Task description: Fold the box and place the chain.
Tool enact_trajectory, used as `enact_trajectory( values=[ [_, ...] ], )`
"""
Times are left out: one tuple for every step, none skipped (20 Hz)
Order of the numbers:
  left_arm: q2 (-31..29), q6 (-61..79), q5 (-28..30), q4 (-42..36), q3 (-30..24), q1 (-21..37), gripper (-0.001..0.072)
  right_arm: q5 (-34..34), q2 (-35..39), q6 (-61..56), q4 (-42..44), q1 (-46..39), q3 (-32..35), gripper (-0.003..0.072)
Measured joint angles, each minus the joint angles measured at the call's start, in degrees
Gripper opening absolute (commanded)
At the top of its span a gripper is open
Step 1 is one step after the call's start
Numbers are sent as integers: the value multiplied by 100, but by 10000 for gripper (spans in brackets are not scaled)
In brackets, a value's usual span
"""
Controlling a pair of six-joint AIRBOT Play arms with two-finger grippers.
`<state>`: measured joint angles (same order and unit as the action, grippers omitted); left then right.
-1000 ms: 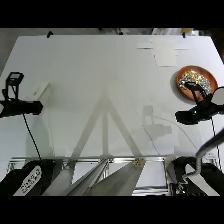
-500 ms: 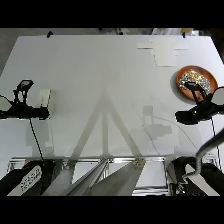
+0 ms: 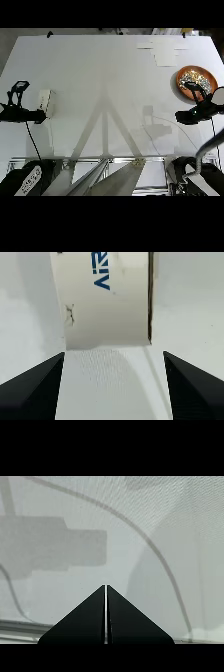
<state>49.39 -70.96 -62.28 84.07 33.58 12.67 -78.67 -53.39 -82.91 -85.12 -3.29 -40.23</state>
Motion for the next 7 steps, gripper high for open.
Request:
enact_trajectory(
  values=[
    [-190,0,-63,-15,0,0,699,2,0,2,2,0,0,19],
    [-358,0,-105,-26,0,0,699,0,0,0,0,0,0,19],
    [-525,0,-153,-39,0,0,699,2,0,0,0,0,-2,19],
    [-660,0,-179,-48,0,0,699,2,0,0,2,0,0,19],
    [-776,0,-195,-48,0,0,699,0,0,0,0,0,0,19],
    [-852,0,-212,-52,0,0,699,2,0,2,0,0,0,19],
    [-911,0,-223,-61,0,0,699,2,0,0,2,0,0,19]
  ],
)
